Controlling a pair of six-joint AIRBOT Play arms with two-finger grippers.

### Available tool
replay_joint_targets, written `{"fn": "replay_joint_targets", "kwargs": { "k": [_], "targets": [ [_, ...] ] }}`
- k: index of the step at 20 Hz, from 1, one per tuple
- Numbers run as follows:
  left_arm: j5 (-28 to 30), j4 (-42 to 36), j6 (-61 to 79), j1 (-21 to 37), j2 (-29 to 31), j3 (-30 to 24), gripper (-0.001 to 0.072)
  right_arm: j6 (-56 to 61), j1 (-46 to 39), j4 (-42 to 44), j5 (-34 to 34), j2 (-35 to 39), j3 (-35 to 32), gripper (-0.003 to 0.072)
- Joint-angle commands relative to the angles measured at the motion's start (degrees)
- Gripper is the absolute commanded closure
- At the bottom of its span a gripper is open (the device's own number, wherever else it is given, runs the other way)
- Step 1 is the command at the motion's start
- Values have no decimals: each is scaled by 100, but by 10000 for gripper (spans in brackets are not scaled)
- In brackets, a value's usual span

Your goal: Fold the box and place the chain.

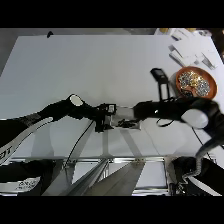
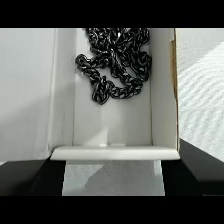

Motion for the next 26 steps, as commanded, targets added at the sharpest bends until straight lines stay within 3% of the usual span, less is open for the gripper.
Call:
{"fn": "replay_joint_targets", "kwargs": {
  "k": [1, 4, 7, 8, 10, 11, 12, 13, 14, 26],
  "targets": [
    [2, 0, 2, 0, 4, -2, 559, -101, -846, -734, 719, 26, 258, 649],
    [2, 0, 2, 0, 4, -2, 559, 9, -1154, -1237, 811, -195, 256, 670],
    [2, 0, 2, 0, 4, -2, 559, 439, -1207, -1589, 914, -922, 254, 669],
    [2, 0, 0, 0, 4, -2, 559, 461, -1207, -1589, 876, -1215, 254, 619],
    [0, 0, 2, 0, 4, -2, 559, 461, -1207, -1585, 894, -1777, 254, 262],
    [2, 0, 2, 0, 4, -2, 559, 459, -1207, -1585, 935, -2011, 254, 234],
    [2, 0, 2, 0, 4, -2, 559, 459, -1207, -1585, 966, -2177, 254, 303],
    [2, 0, 2, 0, 4, -2, 559, 461, -1207, -1596, 979, -2302, 254, 431],
    [2, 0, 2, 0, 4, -2, 559, 468, -1207, -1600, 979, -2378, 254, 460],
    [2, 0, 2, 0, 4, -2, 559, 870, -1207, -1600, 894, -2494, 212, 466]
  ]
}}
